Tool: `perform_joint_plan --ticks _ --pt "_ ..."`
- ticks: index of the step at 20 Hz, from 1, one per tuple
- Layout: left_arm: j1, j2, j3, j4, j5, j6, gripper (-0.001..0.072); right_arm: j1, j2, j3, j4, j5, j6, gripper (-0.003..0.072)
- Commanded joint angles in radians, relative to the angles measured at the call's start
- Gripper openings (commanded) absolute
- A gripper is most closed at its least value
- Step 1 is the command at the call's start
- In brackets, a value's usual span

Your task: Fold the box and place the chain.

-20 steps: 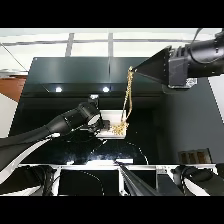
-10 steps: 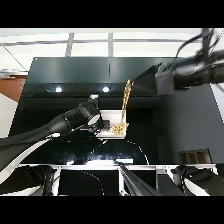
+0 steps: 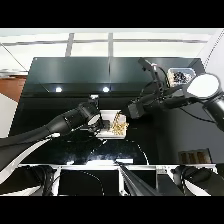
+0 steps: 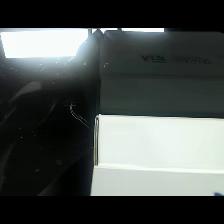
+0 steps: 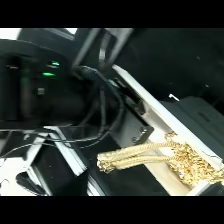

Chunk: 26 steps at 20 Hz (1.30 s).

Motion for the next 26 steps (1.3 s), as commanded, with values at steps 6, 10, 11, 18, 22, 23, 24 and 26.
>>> perform_joint_plan --ticks 6,10,11,18,22,23,24,26 --pt "0.0 0.0 0.001 0.0 -0.002 0.0 0.0031 -0.232 -0.008 -0.031 -0.291 0.071 -0.171 0.0489" --pt "0.0 0.0 0.001 0.0 -0.001 0.0 0.0031 -0.263 -0.01 -0.235 -0.441 -0.183 -0.331 0.0491" --pt "0.0 0.0 0.001 0.0 -0.001 0.0 0.0031 -0.251 -0.01 -0.294 -0.383 -0.227 -0.428 0.0494" --pt "0.0 0.0 0.001 0.0 -0.001 0.0 0.0031 -0.097 -0.058 -0.404 -0.157 -0.28 -1.038 0.0682" --pt "0.001 0.0 0.001 0.0 -0.008 0.001 0.0031 -0.01 -0.156 -0.404 -0.103 -0.314 -1.108 0.0681" --pt "0.001 0.0 0.001 0.0 -0.008 0.001 0.0031 0.005 -0.164 -0.404 -0.103 -0.346 -1.122 0.068" --pt "0.001 0.0 0.001 0.0 -0.008 0.001 0.0031 0.018 -0.164 -0.404 -0.102 -0.38 -1.133 0.0681" --pt "0.0 0.0 0.001 0.0 -0.008 0.001 0.0031 0.043 -0.164 -0.404 -0.095 -0.449 -1.145 0.068"
